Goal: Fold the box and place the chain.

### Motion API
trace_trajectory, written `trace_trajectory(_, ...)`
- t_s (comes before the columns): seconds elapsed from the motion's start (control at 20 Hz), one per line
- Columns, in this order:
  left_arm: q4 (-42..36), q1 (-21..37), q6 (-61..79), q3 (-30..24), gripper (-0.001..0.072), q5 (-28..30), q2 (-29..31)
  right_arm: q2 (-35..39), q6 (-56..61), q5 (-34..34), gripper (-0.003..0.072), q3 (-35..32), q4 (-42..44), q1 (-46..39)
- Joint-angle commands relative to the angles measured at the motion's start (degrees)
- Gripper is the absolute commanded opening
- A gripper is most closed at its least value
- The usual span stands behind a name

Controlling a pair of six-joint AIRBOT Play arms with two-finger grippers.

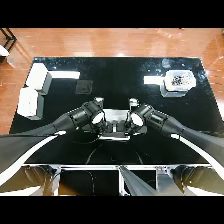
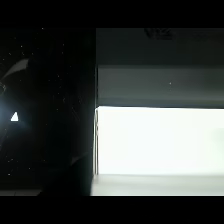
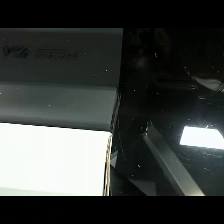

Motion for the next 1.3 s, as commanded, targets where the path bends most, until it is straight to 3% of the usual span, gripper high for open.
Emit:
trace_trajectory(0.0, 0.1, 0.0, 0.0, 0.0, 0.0021, 0.0, 0.0, 0.0, -0.1, 0.0, 0.0022, 0.0, 0.2, 0.1)
trace_trajectory(0.1, 0.1, 0.0, 0.0, 0.0, 0.0021, 0.0, 0.0, 0.0, -0.1, 0.0, 0.0032, 0.0, 0.2, 0.1)
trace_trajectory(0.2, 0.1, 0.0, 0.0, 0.0, 0.0021, 0.0, 0.0, 0.0, -0.1, 0.0, 0.0194, 0.0, 0.2, 0.1)
trace_trajectory(0.25, 0.1, 0.0, 0.0, 0.0, 0.0021, 0.0, 0.0, 0.0, -0.1, 0.3, 0.02, 0.0, 0.2, 0.1)
trace_trajectory(0.5, 0.1, -0.1, 0.0, 0.0, 0.0021, 0.0, 0.0, 0.0, -0.1, 0.7, 0.0197, 0.0, 0.2, 0.1)
trace_trajectory(0.55, 0.1, -0.1, 0.0, 0.0, 0.0021, 0.0, 0.0, 0.0, -0.1, 0.7, 0.0157, 0.0, 0.2, 0.1)
trace_trajectory(0.6, 0.1, -0.1, 0.0, 0.0, 0.0021, 0.0, 0.0, 0.0, -0.2, 0.7, 0.0059, 0.0, 0.2, 0.1)
trace_trajectory(0.7, 0.1, 0.0, 0.0, 0.0, 0.0021, 0.1, 0.0, 0.0, -0.1, 0.7, 0.0023, 0.0, 0.2, 0.3)
trace_trajectory(1.0, 0.1, -0.1, 0.0, 0.0, 0.0021, 0.1, 0.0, 0.0, -0.1, 0.6, 0.0033, 0.0, 0.2, 0.3)
trace_trajectory(1.05, 0.1, 0.0, 0.0, 0.0, 0.0021, 0.0, 0.0, 0.0, -0.1, 0.7, 0.0245, 0.0, -0.2, 0.3)
trace_trajectory(1.1, 0.1, 0.0, 0.0, 0.0, 0.0021, 0.0, 0.0, 0.0, -0.1, 1.0, 0.0384, 0.0, -0.7, 0.3)
trace_trajectory(1.25, 0.1, 0.0, 0.0, 0.0, 0.0021, 0.0, 0.0, 1.1, -1.2, 3.0, 0.0384, 0.0, -2.7, 0.0)
